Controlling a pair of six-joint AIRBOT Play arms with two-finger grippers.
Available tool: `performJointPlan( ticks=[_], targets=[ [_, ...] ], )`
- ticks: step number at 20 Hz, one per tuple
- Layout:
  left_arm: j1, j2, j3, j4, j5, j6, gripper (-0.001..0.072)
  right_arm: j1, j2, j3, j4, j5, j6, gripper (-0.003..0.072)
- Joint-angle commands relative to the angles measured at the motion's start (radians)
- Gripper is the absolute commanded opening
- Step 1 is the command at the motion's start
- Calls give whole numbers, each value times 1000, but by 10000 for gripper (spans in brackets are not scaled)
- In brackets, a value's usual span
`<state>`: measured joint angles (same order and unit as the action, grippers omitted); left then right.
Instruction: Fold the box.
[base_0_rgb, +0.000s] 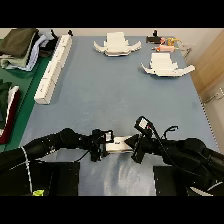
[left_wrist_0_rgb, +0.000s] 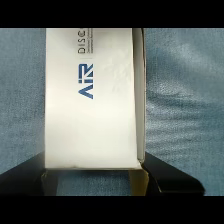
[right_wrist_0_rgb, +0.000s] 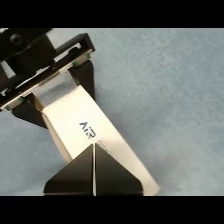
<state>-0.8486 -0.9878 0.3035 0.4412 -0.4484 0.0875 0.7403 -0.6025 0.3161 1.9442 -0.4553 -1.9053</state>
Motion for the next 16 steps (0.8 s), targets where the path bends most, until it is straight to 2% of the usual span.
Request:
performJointPlan(
  ticks=[1,3,6,11,13,16],
  targets=[
    [0,1,1,0,0,0,442,-38,-42,111,-289,-185,101,13],
    [0,1,1,0,0,0,442,-58,-85,204,-436,-271,168,13],
    [0,1,1,0,0,0,442,-111,-190,362,-624,-419,371,13],
    [0,1,1,0,0,0,442,-207,-425,598,-638,-738,502,13],
    [0,1,1,0,0,0,442,-229,-505,649,-636,-817,537,13],
    [0,1,1,0,0,0,442,-230,-567,662,-636,-833,539,13]
  ],
)
